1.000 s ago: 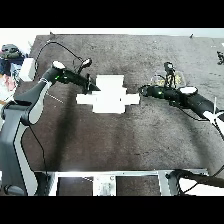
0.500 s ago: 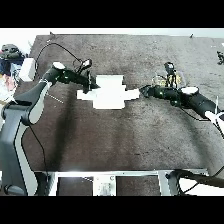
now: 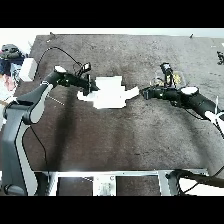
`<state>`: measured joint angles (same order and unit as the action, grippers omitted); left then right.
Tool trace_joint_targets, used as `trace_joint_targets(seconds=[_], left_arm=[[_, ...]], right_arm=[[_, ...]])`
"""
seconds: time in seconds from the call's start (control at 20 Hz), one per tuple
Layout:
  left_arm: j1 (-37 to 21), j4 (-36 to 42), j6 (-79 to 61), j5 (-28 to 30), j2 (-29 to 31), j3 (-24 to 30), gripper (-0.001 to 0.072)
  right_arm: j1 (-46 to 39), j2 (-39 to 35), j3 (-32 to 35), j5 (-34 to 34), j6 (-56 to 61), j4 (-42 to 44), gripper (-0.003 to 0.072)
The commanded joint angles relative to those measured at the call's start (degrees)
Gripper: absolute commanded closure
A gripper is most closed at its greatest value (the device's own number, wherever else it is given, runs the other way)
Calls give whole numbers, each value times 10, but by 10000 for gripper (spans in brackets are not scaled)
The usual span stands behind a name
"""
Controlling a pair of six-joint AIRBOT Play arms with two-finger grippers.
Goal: Fold the box and place the chain.
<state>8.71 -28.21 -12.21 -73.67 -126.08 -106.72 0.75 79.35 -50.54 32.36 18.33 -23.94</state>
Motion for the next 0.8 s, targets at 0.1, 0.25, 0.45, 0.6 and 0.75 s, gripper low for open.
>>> trace_joint_targets(seconds=[0.1,0.25,0.45,0.6,0.75], left_arm=[[0,-3,-3,7,-1,2,698],[0,2,-3,7,-1,2,698],[1,2,-3,7,-1,2,698],[1,2,-3,7,-1,2,698],[1,2,-3,7,-1,2,698]], right_arm=[[20,0,0,24,-189,0,58],[57,1,0,24,-271,1,60],[106,26,-3,31,-389,1,81],[113,65,-29,107,-442,0,80],[113,107,-64,156,-445,-32,80]])
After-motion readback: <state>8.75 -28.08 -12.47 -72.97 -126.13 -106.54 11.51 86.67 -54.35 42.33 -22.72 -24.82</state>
